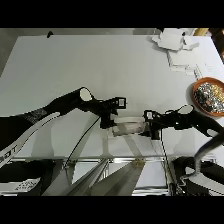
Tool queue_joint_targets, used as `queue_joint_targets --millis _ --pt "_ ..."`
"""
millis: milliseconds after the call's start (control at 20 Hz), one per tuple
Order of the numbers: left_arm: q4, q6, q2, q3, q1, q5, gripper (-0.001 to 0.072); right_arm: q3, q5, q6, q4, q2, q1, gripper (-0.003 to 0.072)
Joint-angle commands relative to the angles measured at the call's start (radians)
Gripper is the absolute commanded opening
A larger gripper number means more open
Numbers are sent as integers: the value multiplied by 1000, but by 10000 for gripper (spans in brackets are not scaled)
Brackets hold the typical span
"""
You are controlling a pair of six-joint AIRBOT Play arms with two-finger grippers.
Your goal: Fold the box and place the chain.
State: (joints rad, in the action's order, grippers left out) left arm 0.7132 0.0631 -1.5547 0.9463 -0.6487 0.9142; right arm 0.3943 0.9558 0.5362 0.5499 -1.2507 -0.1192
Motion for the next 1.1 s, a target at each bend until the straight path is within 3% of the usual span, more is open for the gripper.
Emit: queue_joint_targets --millis 0,200,450,500,600,700,850,1050 --pt "26 35 26 1 1 13 583 0 -9 -4 -5 0 1 466" --pt "108 148 105 1 24 19 582 0 -9 -4 -5 0 1 466" --pt "312 401 246 1 56 85 547 0 -9 -4 -5 0 1 466" --pt "335 433 281 1 56 93 506 0 -9 -4 -5 0 1 466" --pt "342 458 347 1 53 126 218 0 -8 -4 -5 0 1 466" --pt "343 458 394 1 35 168 3 0 -8 -4 -5 0 1 466" --pt "343 459 404 0 -36 196 5 0 -9 -4 -5 0 1 466" --pt "294 457 334 0 -163 135 10 0 -8 -4 -5 0 1 466"
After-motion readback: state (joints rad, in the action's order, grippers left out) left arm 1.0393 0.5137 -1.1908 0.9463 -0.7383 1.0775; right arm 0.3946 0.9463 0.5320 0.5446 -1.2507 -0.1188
